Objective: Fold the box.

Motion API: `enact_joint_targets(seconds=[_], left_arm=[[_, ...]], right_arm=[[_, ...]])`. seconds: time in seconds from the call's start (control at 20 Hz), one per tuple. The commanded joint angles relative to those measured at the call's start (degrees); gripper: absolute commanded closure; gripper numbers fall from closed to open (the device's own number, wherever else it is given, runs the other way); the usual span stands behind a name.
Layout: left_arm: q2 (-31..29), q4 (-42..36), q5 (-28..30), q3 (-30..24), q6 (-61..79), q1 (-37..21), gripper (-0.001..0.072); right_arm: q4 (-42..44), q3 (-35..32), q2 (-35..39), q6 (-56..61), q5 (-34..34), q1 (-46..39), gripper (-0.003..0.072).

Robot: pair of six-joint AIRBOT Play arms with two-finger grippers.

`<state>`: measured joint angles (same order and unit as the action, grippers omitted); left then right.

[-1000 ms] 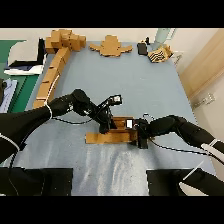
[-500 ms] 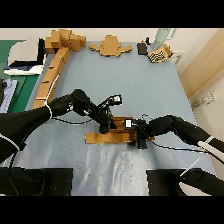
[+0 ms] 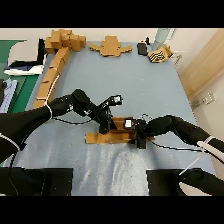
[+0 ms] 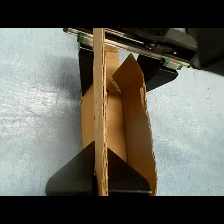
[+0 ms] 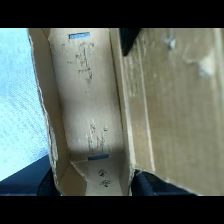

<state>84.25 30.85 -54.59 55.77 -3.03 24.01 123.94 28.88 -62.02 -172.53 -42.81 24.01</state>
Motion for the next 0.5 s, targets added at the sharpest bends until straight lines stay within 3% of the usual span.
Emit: enact_joint_targets(seconds=[0.0, 0.45], left_arm=[[0.0, 0.0, 0.1, 0.0, 0.0, -0.1, 0.0696], [0.0, 0.0, 0.1, 0.0, 0.0, -0.1, 0.0696]], right_arm=[[-0.1, 0.0, 0.0, 0.0, 0.0, 0.0, 0.0185], [0.1, 0.0, 0.7, 0.0, -0.4, -0.1, 0.0185]])
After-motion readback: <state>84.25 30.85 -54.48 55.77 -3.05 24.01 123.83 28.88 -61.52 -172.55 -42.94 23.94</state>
